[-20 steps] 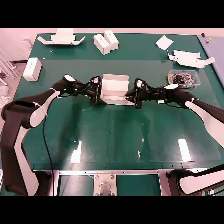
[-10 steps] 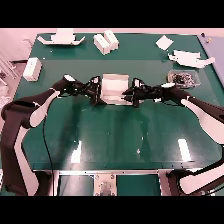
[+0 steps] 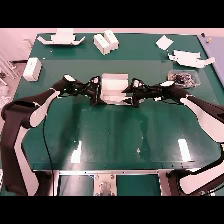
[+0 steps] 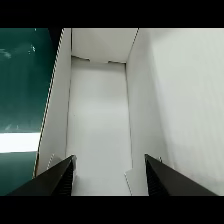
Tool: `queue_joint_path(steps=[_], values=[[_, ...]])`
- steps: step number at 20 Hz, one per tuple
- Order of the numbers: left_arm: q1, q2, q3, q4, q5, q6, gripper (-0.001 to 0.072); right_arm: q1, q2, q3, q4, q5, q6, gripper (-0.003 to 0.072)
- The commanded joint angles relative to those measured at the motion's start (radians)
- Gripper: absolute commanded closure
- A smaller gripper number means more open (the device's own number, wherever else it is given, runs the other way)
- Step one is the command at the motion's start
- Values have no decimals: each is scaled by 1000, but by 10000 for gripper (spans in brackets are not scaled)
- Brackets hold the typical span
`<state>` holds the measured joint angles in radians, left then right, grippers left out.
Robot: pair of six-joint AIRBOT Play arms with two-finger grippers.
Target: Fold the box and place the chain.
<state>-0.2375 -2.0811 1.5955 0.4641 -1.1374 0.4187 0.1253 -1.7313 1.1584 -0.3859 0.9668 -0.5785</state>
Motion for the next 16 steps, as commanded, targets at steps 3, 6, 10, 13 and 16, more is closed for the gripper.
queue_joint_path(steps=[3,6,10,13,16], values=[[0,0,1,0,0,0,313,0,-1,2,-59,3,3,131],[0,0,1,0,0,0,313,0,-1,10,-107,3,34,68],[0,0,1,0,0,0,313,-2,0,34,-109,3,112,70],[0,0,1,0,0,0,313,-3,9,58,-109,4,193,70],[0,0,1,0,0,0,313,-3,24,63,-110,4,224,306]])
